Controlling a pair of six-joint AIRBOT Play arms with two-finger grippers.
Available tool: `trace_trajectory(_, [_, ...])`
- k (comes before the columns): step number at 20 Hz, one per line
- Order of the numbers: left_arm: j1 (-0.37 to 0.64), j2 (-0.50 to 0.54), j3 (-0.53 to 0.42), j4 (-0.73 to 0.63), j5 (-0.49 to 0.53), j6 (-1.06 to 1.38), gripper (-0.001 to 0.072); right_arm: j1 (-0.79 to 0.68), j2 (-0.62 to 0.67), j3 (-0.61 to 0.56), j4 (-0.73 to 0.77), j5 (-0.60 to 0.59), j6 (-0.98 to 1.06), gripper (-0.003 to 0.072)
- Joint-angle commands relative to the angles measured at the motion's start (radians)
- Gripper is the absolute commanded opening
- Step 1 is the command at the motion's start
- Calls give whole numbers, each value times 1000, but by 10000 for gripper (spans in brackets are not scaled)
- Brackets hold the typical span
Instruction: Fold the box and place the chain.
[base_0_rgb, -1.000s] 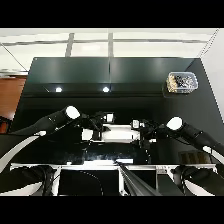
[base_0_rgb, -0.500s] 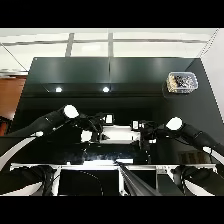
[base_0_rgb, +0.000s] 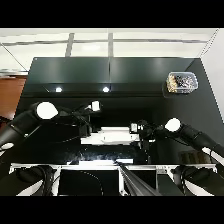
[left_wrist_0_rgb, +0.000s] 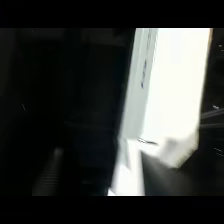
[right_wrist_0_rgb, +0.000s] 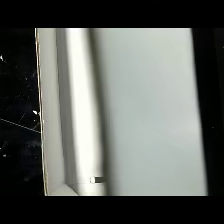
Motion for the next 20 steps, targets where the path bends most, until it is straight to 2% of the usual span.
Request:
trace_trajectory(1, [9,42,-2,33,-222,-277,190,1,0,0,-3,-7,-3,307])
trace_trajectory(2, [-10,41,-7,12,-283,-277,66,1,0,0,-3,0,-5,313])
trace_trajectory(3, [-35,41,-17,-19,-317,-277,28,1,0,0,-3,5,-5,313])
trace_trajectory(5, [-95,41,-42,-124,-268,-276,28,1,0,0,-3,5,-5,313])
trace_trajectory(6, [-126,41,-56,-184,-175,-276,28,1,0,0,-3,5,-5,313])
trace_trajectory(10, [-161,31,-121,-367,352,-275,29,1,0,0,-3,5,-5,313])
trace_trajectory(12, [-162,-19,-122,-359,479,-224,28,1,0,0,-3,5,-5,313])
trace_trajectory(16, [-169,-148,-121,-356,489,-109,28,1,0,0,6,6,-4,313])
trace_trajectory(20, [-179,-194,-121,-340,430,-109,28,1,0,0,10,6,-4,313])
